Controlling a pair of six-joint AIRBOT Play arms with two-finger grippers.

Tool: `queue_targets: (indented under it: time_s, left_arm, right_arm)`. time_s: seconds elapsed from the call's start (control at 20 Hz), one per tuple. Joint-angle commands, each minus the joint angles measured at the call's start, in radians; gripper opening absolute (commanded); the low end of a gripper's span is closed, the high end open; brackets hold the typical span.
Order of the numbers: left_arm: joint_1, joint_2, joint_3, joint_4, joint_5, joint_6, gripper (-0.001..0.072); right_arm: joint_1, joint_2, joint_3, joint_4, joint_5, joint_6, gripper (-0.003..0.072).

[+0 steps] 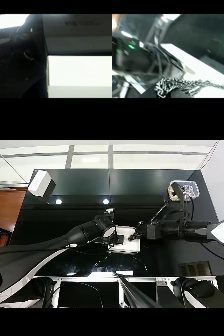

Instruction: Fold the box and place the chain.

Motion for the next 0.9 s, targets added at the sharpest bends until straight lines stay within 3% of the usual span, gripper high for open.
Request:
queue_targets:
  time_s: [0.0, 0.4, 0.55, 0.6, 0.65, 0.85]
  left_arm:
    - [0.000, 0.000, 0.000, 0.000, 0.000, 0.000, 0.0028]
    - [0.000, 0.000, 0.000, 0.000, 0.000, 0.000, 0.0028]
    - [0.000, 0.000, 0.000, 0.000, 0.000, 0.000, 0.0028]
    - [0.000, 0.000, 0.000, 0.000, 0.000, 0.000, 0.0028]
    - [0.000, 0.000, 0.000, 0.000, 0.000, 0.000, 0.0028]
    - [0.000, 0.000, 0.000, 0.000, 0.000, 0.000, 0.0028]
  right_arm:
    - [0.024, -0.001, -0.018, -0.122, 0.041, 0.040, 0.0012]
    - [0.154, -0.152, -0.060, -0.083, -0.141, 0.076, 0.0015]
    - [0.119, -0.153, -0.060, -0.086, -0.111, 0.076, 0.0030]
    - [0.104, -0.153, -0.060, -0.086, -0.085, 0.076, 0.0288]
    - [0.088, -0.152, -0.059, -0.094, -0.053, 0.075, 0.0478]
    - [-0.091, -0.133, -0.019, -0.197, 0.089, 0.009, 0.0485]
